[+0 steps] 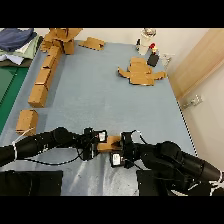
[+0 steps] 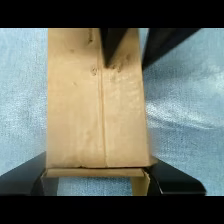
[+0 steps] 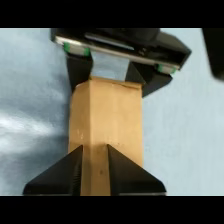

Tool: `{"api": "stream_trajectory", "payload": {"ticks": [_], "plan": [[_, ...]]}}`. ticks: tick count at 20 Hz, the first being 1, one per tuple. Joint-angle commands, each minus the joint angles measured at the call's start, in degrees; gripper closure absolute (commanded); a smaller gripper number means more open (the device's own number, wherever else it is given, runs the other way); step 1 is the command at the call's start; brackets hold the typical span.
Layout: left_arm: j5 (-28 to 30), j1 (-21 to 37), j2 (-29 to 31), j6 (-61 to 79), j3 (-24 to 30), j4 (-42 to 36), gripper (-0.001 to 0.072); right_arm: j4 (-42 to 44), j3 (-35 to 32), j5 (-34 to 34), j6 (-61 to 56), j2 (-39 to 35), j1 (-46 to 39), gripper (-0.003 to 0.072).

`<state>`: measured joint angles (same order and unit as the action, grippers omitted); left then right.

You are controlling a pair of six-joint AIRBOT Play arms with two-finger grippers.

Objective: Fold the box.

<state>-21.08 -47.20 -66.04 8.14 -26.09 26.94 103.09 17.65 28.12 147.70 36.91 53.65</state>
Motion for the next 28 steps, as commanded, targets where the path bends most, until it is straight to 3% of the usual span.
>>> {"api": "stream_trajectory", "payload": {"ticks": [1,3,14,15,16,17,22,28], "plan": [[0.04,0.04,-0.04,0.0,-0.04,0.0,0.0187,-0.66,0.04,0.11,0.0,-1.44,0.72,0.0479],[0.04,0.04,-0.04,0.0,-0.04,0.0,0.0188,-1.68,0.72,0.7,-0.22,-2.47,0.72,0.0527],[0.04,0.04,-0.04,0.0,-0.04,0.0,0.0188,-6.45,3.93,1.33,-1.92,-2.93,0.68,0.0521],[0.04,0.04,-0.04,0.0,-0.04,0.0,0.0188,-6.12,3.93,1.46,-1.99,-2.95,0.68,0.0437],[0.04,0.04,-0.04,0.0,-0.04,0.0,0.0188,-4.22,3.93,1.49,-1.99,-2.95,0.72,0.0245],[0.04,0.04,-0.04,0.0,-0.04,0.0,0.0187,-1.44,3.93,1.66,-1.97,-2.95,0.72,0.0204],[0.04,0.04,-0.04,0.0,-0.04,0.0,0.0188,0.85,3.93,2.84,-1.97,-2.4,0.7,0.0204],[0.02,0.04,-0.04,0.0,-0.04,0.0,0.0188,-3.58,3.96,0.15,-1.97,1.46,0.7,0.0217]]}}
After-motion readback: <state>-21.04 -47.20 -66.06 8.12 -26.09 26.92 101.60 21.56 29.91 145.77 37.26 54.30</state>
